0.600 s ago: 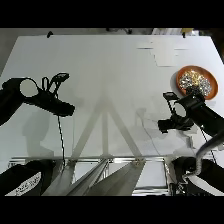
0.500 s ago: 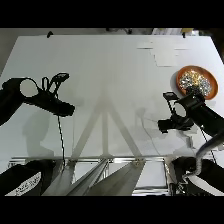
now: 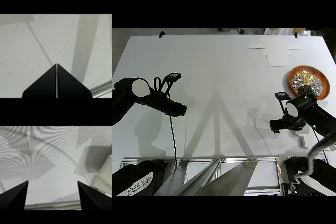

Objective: Fold the box and place the chain.

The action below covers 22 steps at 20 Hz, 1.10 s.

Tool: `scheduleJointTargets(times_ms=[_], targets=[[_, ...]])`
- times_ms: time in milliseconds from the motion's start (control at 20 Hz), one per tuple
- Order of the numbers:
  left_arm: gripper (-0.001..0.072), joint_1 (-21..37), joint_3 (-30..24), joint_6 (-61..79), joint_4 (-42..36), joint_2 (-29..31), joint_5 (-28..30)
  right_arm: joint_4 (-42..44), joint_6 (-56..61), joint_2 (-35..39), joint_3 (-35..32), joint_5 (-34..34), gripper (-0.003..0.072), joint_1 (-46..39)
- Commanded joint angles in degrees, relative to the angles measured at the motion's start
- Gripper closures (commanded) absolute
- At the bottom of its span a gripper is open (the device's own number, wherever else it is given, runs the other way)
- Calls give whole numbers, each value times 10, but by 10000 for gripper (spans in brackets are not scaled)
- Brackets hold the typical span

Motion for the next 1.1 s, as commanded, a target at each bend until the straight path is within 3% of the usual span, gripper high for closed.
scheduleJointTargets(times_ms=[0,350,550,800,1050], targets=[[702,0,0,0,0,0,0,-2,2,0,1,-66,38,0],[702,0,0,0,0,0,0,4,3,0,1,-292,38,0],[702,1,0,0,0,0,0,-12,2,0,1,-361,39,0],[702,1,0,0,0,0,0,-52,-33,0,1,-329,37,0],[702,0,0,0,0,0,0,-63,-112,0,1,-199,37,0]])
